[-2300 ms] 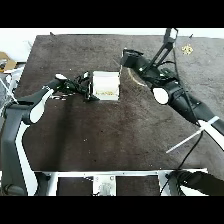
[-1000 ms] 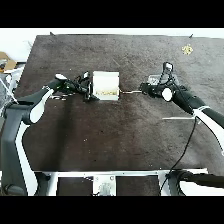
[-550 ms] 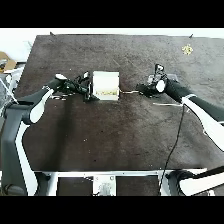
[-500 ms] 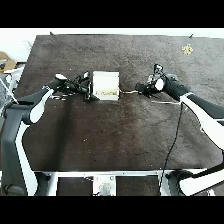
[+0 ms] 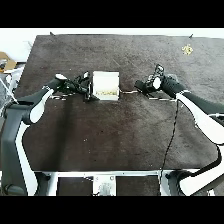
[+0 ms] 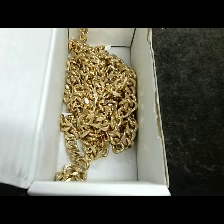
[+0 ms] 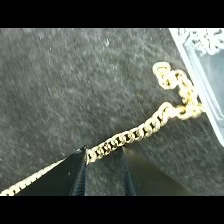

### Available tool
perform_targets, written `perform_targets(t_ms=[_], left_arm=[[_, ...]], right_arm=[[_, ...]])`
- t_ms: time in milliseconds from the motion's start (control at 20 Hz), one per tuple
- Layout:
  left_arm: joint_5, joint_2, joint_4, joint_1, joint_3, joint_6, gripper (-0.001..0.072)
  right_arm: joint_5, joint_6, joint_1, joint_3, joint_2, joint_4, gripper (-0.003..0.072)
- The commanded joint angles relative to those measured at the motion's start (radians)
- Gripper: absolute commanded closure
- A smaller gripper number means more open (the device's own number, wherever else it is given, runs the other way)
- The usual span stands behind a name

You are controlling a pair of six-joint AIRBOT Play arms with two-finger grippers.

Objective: Fold the box and place the chain.

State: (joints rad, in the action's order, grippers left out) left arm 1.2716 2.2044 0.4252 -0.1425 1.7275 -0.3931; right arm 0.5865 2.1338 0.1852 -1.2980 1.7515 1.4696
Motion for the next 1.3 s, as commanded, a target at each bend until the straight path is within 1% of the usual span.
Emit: perform_targets(t_ms=[0, 100, 150, 250, 400, 600, 800, 1000, 1150, 1250], left_arm=[[0.000, -0.001, 0.000, 0.001, 0.001, 0.000, 0.0435], [0.000, -0.001, 0.000, 0.001, 0.001, 0.000, 0.0435], [0.000, -0.001, 0.000, 0.001, 0.001, 0.000, 0.0435], [0.000, -0.001, 0.000, 0.001, 0.001, 0.000, 0.0435], [0.000, -0.001, 0.000, 0.001, 0.001, 0.000, 0.0435], [0.000, -0.001, 0.000, 0.001, 0.001, 0.000, 0.0435], [0.000, -0.001, 0.000, 0.001, 0.001, 0.000, 0.0435], [0.000, -0.001, 0.000, 0.001, 0.001, 0.000, 0.0435], [0.000, -0.001, 0.000, 0.001, 0.001, 0.000, 0.0435], [0.000, -0.001, 0.000, 0.001, 0.001, 0.000, 0.0435]], right_arm=[[-0.038, 0.040, 0.001, -0.002, 0.022, -0.022, 0.0432], [-0.023, 0.040, 0.004, -0.002, 0.034, -0.026, 0.0605], [-0.025, 0.040, 0.009, -0.001, 0.033, -0.014, 0.0667], [-0.034, 0.035, 0.023, -0.002, 0.011, 0.021, 0.0683], [-0.067, 0.034, 0.058, -0.002, -0.074, 0.086, 0.0683], [-0.110, -0.022, 0.106, -0.002, -0.223, 0.091, 0.0683], [-0.167, -0.055, 0.187, -0.002, -0.330, 0.090, 0.0683], [-0.256, -0.066, 0.296, -0.002, -0.351, 0.090, 0.0683], [-0.325, -0.066, 0.363, -0.002, -0.333, 0.090, 0.0683], [-0.339, -0.065, 0.382, -0.001, -0.306, 0.090, 0.0683]])
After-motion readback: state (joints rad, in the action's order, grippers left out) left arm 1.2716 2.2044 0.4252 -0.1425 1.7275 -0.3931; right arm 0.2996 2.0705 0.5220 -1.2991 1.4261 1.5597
